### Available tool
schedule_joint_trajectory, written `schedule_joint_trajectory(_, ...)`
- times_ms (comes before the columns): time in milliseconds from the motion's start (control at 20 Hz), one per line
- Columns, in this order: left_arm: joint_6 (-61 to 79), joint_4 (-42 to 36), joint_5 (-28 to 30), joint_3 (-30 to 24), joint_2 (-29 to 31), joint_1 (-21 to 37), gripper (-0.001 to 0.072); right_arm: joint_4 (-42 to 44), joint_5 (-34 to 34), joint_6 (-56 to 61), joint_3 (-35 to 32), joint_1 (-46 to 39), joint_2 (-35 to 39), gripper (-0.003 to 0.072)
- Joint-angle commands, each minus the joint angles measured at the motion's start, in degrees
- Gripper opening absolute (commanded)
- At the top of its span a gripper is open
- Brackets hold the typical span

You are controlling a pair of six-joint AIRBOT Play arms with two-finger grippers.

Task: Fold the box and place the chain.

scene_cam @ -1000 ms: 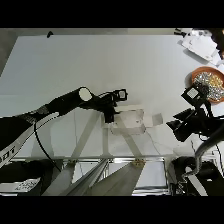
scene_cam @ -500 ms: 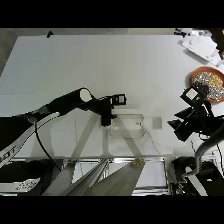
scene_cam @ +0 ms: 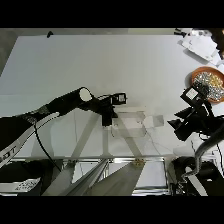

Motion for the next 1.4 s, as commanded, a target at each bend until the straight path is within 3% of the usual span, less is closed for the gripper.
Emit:
schedule_joint_trajectory(0, -0.02, 0.96, 1.07, 0.04, -0.02, -0.11, -0.0001, 0.02, -0.15, 0.00, -0.02, 0.04, -0.02, 0.0410)
schedule_joint_trajectory(1050, -0.15, 3.04, 2.60, 0.04, -1.88, -0.09, 0.0007, 0.02, -0.98, -0.02, -0.02, 0.04, -0.02, 0.0410)
schedule_joint_trajectory(1350, -0.39, 5.44, -0.07, 0.04, -1.86, -0.09, 0.0001, 0.02, -1.01, -0.09, -0.02, 0.04, -0.02, 0.0410)
